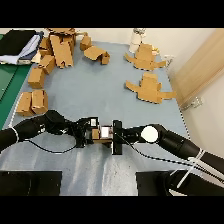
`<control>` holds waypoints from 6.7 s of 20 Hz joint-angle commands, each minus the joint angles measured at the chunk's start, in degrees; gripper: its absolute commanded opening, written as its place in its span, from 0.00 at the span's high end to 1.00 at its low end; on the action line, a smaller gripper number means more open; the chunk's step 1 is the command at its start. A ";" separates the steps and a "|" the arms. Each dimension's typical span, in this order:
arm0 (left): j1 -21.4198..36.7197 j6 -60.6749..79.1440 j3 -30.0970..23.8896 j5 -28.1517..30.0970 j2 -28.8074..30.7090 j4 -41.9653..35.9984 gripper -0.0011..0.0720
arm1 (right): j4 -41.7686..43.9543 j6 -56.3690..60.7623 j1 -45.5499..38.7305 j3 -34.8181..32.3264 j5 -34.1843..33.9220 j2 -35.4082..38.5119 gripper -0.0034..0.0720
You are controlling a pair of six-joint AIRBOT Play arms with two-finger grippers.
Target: Fold the box.
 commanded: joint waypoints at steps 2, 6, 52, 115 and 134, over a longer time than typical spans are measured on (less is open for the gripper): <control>0.04 0.00 0.00 0.00 -0.02 0.00 0.18 | -3.13 16.74 -0.85 0.02 -1.46 6.10 0.41; 0.04 0.00 0.00 0.04 -0.02 -0.02 0.18 | -12.15 67.80 -6.91 -0.68 -2.34 17.03 0.95; 0.04 0.00 0.00 1.33 -0.02 -0.02 0.18 | 4.87 95.32 3.37 -8.39 -24.52 8.74 0.95; 44.09 -52.17 28.04 7.34 -0.79 11.50 0.00 | -4.04 95.21 -14.91 -8.31 -14.38 22.88 0.95; 4.50 -68.54 28.00 -14.36 -6.73 5.95 0.97 | 6.21 81.57 -14.40 8.68 -17.33 -6.62 0.95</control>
